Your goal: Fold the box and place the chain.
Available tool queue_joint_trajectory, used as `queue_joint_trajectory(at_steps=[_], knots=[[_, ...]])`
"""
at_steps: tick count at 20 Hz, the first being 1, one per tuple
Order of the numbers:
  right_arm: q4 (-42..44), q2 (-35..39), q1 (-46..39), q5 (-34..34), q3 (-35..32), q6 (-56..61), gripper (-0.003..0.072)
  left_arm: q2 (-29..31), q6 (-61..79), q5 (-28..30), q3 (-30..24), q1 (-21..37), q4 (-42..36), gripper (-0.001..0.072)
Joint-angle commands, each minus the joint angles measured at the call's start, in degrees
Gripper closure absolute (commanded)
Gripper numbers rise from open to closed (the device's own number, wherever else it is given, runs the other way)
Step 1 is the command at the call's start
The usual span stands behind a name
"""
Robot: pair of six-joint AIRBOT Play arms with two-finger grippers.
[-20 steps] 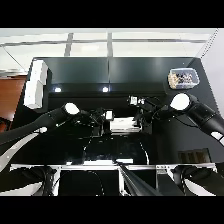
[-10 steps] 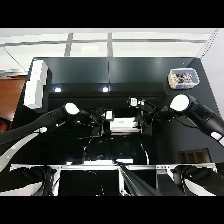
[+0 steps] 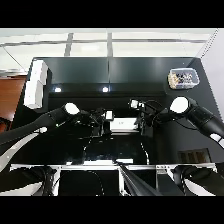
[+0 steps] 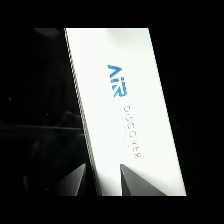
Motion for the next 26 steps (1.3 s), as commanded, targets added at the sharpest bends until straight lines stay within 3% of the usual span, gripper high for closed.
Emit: queue_joint_trajectory(at_steps=[1, 4, 5, 6, 10, 19, 26], knots=[[4.76, 0.9, -1.27, 0.2, 1.05, 9.33, 0.0446, 0.0, 0.0, -0.02, 0.04, -0.02, 0.02, 0.0322], [14.01, 0.74, -5.55, 0.31, 0.92, 23.08, 0.0448, 0.0, 0.0, -0.02, 0.04, -0.02, 0.02, 0.0322], [17.25, 0.72, -6.49, 0.98, 0.52, 25.07, 0.0485, 0.0, 0.0, -0.02, 0.04, -0.02, 0.02, 0.0322], [20.57, 0.59, -6.97, 2.38, 0.0, 25.62, 0.0666, 0.0, 0.0, -0.02, 0.04, -0.02, 0.02, 0.0322], [29.03, -1.92, -6.97, 5.9, -2.27, 26.73, 0.0669, 0.0, 0.0, -0.02, 0.04, -0.02, 0.02, 0.0322], [25.59, -11.76, -6.97, 3.13, -2.86, 29.38, 0.0668, 0.0, 0.02, -0.02, 0.04, -0.02, 0.02, 0.0322], [18.73, -12.33, -6.97, -0.39, -2.84, 32.79, 0.0668, 0.0, 0.0, -0.02, 0.04, -0.02, 0.0, 0.0322]])
